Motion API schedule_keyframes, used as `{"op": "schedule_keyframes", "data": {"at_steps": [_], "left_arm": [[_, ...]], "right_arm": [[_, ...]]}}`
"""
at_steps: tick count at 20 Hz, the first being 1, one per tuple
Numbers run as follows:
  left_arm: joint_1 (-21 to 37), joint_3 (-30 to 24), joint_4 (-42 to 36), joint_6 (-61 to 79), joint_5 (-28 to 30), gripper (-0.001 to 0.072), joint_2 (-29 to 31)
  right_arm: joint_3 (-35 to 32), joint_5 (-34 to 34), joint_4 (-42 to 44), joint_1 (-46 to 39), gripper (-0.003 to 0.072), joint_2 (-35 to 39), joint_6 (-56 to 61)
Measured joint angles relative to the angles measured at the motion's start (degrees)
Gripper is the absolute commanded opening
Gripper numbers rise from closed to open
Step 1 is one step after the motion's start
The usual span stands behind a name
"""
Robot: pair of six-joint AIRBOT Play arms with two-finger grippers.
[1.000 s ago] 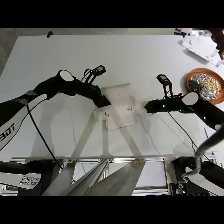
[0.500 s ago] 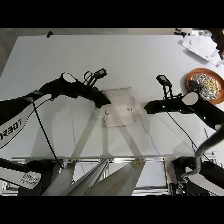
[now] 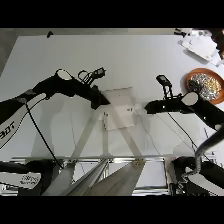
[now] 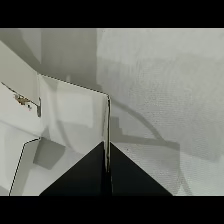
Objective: Fold the box and place the chain.
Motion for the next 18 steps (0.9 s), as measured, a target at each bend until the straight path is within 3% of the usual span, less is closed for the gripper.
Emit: {"op": "schedule_keyframes", "data": {"at_steps": [2,4,6,11,18], "left_arm": [[-0.48,0.0,0.66,0.61,-0.63,0.0004,0.2],[-1.42,0.0,1.51,1.6,-0.42,0.0003,0.26],[-2.97,0.0,1.68,2.82,1.11,0.0002,0.33],[-8.39,-0.07,2.36,6.08,5.09,0.0,0.37],[-13.0,-1.09,2.47,1.73,9.97,-0.0004,0.72]], "right_arm": [[0.0,0.15,-0.52,0.0,0.0123,0.0,-0.04],[0.22,0.17,-0.96,-0.02,0.0172,0.0,-0.15],[1.14,1.77,-1.64,0.0,0.0309,0.0,-0.13],[6.32,11.02,-9.6,-1.33,0.031,1.9,1.14],[9.25,17.09,-19.82,-9.29,0.0307,14.67,1.99]]}}
